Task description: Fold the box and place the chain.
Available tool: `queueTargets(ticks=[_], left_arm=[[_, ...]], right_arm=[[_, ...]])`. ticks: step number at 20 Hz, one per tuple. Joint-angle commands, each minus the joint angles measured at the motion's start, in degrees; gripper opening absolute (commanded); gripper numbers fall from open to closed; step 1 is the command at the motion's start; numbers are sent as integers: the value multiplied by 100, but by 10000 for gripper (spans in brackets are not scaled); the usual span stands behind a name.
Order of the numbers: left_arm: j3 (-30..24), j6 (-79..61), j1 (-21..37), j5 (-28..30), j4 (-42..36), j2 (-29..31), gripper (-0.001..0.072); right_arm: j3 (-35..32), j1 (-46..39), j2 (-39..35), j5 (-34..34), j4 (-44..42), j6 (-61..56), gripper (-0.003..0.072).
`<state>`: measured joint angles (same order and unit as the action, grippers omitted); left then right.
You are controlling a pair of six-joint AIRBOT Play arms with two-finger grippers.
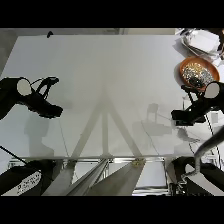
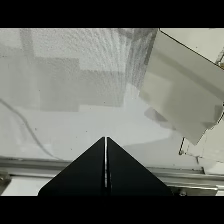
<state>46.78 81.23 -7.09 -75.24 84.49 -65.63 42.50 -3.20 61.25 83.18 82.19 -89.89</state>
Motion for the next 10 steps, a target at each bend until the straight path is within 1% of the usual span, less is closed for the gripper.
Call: queueTargets(ticks=[1,7,10], left_arm=[[-4,2,2,0,2,4,20],[-4,0,2,0,2,4,20],[-4,0,2,0,2,4,20]], right_arm=[[0,4,-4,0,0,-2,13],[0,4,-4,0,-4,-2,13],[0,4,-4,-310,59,-2,14]])
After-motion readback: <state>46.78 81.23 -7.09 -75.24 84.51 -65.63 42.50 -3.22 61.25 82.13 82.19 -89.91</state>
